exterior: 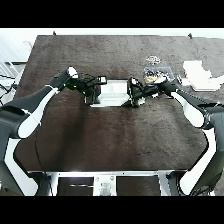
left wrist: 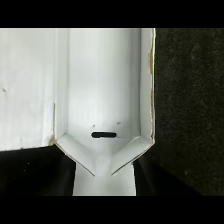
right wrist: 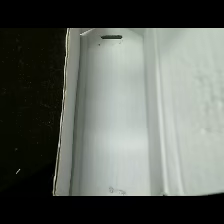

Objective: Fold the box and place the chain.

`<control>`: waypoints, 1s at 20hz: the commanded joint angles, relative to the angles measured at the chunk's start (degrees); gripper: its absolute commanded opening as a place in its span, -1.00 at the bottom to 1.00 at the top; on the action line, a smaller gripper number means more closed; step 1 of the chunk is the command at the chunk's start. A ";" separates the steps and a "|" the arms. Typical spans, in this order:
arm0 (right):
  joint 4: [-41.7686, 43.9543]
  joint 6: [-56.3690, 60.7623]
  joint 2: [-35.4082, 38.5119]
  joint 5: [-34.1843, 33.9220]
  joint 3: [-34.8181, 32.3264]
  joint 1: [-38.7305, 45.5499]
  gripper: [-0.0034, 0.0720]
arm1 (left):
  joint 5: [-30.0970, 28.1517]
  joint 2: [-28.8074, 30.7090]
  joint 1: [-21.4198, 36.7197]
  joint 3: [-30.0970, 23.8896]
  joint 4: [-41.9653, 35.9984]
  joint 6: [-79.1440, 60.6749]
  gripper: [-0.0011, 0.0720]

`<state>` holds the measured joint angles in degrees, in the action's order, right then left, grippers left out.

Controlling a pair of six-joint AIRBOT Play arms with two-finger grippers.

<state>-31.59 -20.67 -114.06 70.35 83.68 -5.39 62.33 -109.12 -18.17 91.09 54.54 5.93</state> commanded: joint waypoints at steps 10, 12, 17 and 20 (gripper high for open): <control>0.02 0.02 -0.02 0.02 -0.02 -0.02 0.60 | -2.38 -0.07 -0.11 -0.87 -4.07 -3.58 -0.17; 0.02 0.00 -0.02 0.02 -0.02 -0.02 0.60 | -3.37 -0.07 -0.11 -1.29 -7.13 -5.01 -0.17; 0.02 0.02 -0.02 0.02 -0.02 -0.02 0.60 | -3.10 -1.09 -0.11 -1.27 -10.45 -6.01 -0.17; 0.02 0.02 -0.02 0.02 -0.02 -0.02 0.60 | -2.97 -1.86 -0.11 -1.27 -11.89 -6.01 0.07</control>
<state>-31.68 -20.64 -114.06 70.32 83.68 -5.34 59.18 -110.39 -18.24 89.84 44.49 0.30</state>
